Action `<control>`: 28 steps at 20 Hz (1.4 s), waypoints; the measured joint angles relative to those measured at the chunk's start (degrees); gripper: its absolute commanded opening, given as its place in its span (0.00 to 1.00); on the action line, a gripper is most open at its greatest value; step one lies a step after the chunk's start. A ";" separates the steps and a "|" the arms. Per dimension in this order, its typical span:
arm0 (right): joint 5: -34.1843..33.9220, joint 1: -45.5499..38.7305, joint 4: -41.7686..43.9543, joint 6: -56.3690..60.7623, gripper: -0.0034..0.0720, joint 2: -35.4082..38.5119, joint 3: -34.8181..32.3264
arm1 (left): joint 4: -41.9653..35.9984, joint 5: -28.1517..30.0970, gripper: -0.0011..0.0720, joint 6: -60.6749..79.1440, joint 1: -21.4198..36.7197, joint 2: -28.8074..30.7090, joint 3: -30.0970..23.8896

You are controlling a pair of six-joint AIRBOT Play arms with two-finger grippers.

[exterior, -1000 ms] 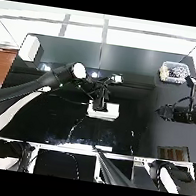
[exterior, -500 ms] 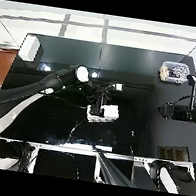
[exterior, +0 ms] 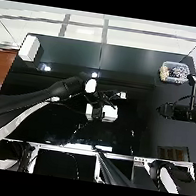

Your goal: Fold the box and place the chain.

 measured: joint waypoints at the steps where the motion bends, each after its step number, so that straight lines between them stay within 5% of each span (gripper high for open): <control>1: 0.00 0.00 0.02 0.00 0.07 0.00 0.00 | 1.01 0.22 0.52 -1.40 -0.13 -0.17 0.00; 5: -0.31 0.00 0.00 0.00 0.07 0.02 0.00 | 5.05 -3.63 0.50 -6.43 0.83 0.35 1.18; 9: -0.74 0.00 0.02 0.00 0.07 0.00 0.00 | 15.02 -9.75 0.50 -16.48 8.50 4.81 3.67; 18: -0.90 0.00 0.02 0.02 0.07 0.02 0.00 | 25.73 -22.45 0.50 -38.27 50.05 11.10 0.37; 23: -0.94 0.00 0.02 0.52 0.07 0.00 0.00 | 24.37 -17.18 0.50 -40.26 66.84 10.82 -0.48; 28: -0.98 0.00 0.02 1.38 0.07 0.02 0.00 | 14.67 -7.10 0.51 -31.43 71.41 5.75 1.95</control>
